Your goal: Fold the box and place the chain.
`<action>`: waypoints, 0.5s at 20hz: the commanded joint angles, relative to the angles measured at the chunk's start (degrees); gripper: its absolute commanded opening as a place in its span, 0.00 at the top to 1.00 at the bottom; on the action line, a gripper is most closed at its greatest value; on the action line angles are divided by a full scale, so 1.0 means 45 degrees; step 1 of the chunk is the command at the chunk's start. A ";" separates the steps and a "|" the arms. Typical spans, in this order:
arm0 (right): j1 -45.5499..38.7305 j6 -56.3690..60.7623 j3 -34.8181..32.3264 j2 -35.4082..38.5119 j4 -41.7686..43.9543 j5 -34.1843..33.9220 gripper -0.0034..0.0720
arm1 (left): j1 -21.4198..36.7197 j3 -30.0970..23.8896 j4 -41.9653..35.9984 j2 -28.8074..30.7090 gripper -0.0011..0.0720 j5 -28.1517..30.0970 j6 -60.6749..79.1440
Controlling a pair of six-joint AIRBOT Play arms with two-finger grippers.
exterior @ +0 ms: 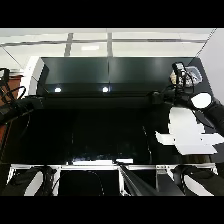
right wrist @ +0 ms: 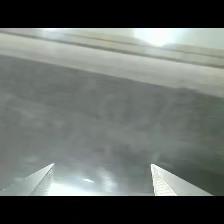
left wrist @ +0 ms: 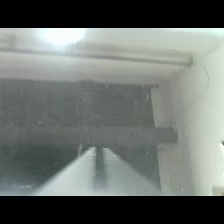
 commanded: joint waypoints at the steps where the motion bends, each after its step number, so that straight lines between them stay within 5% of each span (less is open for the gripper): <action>1: -0.1195 0.0801 0.0306 0.0000 -0.3483 -0.0282 0.00 | 0.0000 -0.0005 -0.0296 -0.0282 0.02 0.0602 -0.0083; 6: -0.7854 0.6737 0.1870 -0.0243 -0.8544 -0.0748 0.00 | 0.0000 -0.0005 -0.0296 -0.0869 0.02 -0.0199 -0.0039; 10: -1.2920 0.6397 0.3410 -0.1695 -0.6771 0.1953 0.00 | -0.0005 -0.0005 -0.0345 -0.1365 0.02 -0.0646 -0.0044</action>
